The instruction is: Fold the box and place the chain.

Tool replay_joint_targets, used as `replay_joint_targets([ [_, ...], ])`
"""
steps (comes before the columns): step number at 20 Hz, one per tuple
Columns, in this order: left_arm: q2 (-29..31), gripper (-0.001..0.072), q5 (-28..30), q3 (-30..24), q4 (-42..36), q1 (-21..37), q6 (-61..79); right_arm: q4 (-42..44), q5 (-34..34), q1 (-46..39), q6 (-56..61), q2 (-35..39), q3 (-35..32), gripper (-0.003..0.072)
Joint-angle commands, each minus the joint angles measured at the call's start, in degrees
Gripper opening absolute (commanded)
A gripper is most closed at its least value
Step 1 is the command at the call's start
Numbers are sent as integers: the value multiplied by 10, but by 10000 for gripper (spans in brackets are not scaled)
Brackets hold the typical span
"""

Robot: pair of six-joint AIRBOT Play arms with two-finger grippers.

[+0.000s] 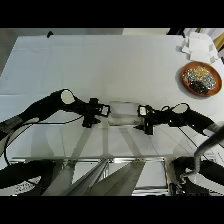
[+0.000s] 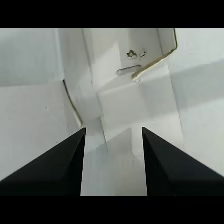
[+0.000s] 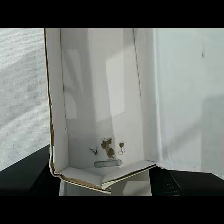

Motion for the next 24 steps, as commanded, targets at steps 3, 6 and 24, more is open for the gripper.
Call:
replay_joint_targets([
  [3, -22, 391, 10, 0, -29, -21, 23, 0, 0, 0, 0, 0, 0, 296],
  [6, -22, 381, 10, 0, -29, -23, 22, 0, 0, 0, 0, 0, 0, 296],
  [24, -22, 61, 64, 0, -79, -87, 20, 0, 0, 0, 0, 0, 0, 296],
])
